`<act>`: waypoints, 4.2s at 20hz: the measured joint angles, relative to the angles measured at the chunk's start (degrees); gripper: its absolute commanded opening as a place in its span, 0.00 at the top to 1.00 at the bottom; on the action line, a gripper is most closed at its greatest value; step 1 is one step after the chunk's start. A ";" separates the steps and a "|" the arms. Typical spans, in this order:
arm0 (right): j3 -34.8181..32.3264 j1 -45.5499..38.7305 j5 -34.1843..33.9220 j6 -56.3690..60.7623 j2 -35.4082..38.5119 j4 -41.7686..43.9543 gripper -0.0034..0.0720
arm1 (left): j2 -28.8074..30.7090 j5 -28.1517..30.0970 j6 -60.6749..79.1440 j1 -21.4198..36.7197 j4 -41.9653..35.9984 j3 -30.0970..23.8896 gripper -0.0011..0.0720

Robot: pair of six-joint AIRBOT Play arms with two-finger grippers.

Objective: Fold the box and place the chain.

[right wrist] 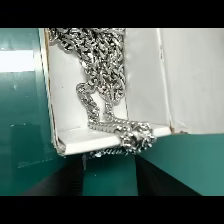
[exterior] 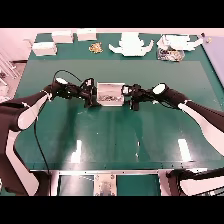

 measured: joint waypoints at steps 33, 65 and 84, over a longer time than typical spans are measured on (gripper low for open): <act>1.46 0.37 0.13 14.29 5.01 -6.32 0.95 | 0.02 -0.04 0.04 0.00 0.04 0.00 0.13; 12.35 4.96 -2.82 8.11 5.01 1.22 0.60 | 0.00 0.00 0.00 0.00 0.00 0.00 0.13; 13.90 4.28 12.76 7.54 1.73 4.11 0.60 | 0.00 0.00 0.00 0.00 -0.02 0.00 0.13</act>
